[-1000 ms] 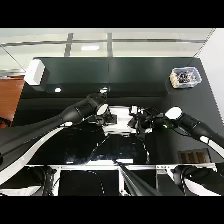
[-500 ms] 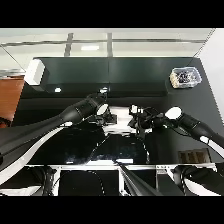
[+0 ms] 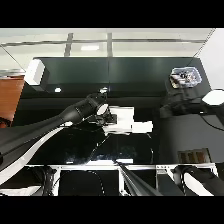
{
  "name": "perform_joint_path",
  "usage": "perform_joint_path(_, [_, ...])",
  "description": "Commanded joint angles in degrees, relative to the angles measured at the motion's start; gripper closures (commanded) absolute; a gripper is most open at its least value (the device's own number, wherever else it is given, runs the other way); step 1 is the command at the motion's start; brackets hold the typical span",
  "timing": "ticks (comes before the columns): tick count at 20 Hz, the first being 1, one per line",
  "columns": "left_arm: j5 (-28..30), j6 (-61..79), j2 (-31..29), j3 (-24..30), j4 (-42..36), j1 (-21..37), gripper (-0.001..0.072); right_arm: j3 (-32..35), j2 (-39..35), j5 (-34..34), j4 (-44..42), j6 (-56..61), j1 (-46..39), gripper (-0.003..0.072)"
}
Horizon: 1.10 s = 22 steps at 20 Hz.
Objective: Fold the box and place the chain.
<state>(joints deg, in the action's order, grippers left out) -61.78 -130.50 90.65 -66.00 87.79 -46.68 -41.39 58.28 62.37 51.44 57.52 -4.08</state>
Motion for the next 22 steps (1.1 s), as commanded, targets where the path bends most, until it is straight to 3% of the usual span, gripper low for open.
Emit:
perform_joint_path(1, [-0.2, 0.0, 0.0, 0.0, 0.1, 0.0, 0.0684, 6.6, -1.5, -0.8, 4.3, 21.7, -12.4, 0.0675])
perform_joint_path(5, [0.0, 0.0, 0.0, 0.0, 0.1, 0.0, 0.0683, 14.9, 3.5, -1.7, -5.1, 19.6, -10.0, 0.0675])
perform_joint_path(10, [0.1, 0.0, 0.0, 0.0, 0.0, 0.0, 0.0683, 14.8, 15.5, -2.8, -24.5, 4.9, 2.9, 0.0675])
perform_joint_path(13, [0.1, 0.0, 0.0, 0.0, 0.0, 0.0, 0.0684, 12.6, 18.2, -5.7, -24.4, 3.4, 8.2, 0.0675])
perform_joint_path(18, [0.0, 0.0, 0.0, 0.0, 0.0, 0.0, 0.0684, 6.9, 18.1, -0.9, -21.8, 1.0, 8.5, 0.0671])
perform_joint_path(19, [0.0, 0.0, 0.0, 0.0, 0.0, 0.0, 0.0684, 5.3, 18.1, 0.5, -20.2, 1.0, 8.5, 0.0540])
perform_joint_path(21, [0.0, 0.0, 0.0, 0.0, 0.0, 0.0, 0.0684, 2.7, 18.1, 3.2, -19.2, 1.0, 8.5, 0.0082])
perform_joint_path(22, [0.0, 0.0, 0.0, 0.0, 0.0, 0.0, 0.0683, 1.6, 18.1, 4.8, -19.3, 1.0, 8.5, 0.0071])
